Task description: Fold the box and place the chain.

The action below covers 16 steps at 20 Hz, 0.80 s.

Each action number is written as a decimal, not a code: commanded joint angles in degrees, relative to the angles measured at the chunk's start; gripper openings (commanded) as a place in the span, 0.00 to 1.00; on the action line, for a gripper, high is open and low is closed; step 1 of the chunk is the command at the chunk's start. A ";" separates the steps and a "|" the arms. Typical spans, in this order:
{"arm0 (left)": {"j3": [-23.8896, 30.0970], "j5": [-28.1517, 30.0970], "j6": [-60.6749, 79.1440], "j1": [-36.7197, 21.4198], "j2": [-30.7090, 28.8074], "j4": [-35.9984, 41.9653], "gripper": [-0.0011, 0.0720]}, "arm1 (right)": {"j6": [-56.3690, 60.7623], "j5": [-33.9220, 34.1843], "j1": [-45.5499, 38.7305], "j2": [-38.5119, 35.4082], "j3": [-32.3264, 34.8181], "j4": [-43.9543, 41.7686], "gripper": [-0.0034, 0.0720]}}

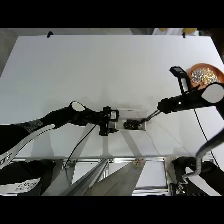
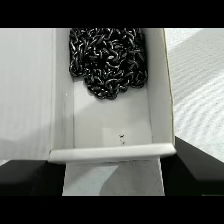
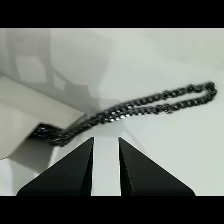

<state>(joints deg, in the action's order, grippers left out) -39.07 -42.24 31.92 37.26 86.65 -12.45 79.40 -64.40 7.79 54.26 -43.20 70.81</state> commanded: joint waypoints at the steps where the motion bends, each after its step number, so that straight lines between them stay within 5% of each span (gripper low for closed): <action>1: 0.00 0.02 0.02 -0.02 -0.04 0.00 0.04 | 1.64 4.96 -0.28 3.28 3.87 3.56 0.26; 13: 0.00 0.00 0.02 -0.02 -0.04 0.00 0.04 | 6.32 13.11 -0.28 10.67 5.92 10.64 0.32; 16: 0.00 0.02 0.02 -0.02 -0.04 0.00 0.04 | 6.34 13.22 -0.28 12.70 5.90 10.64 0.45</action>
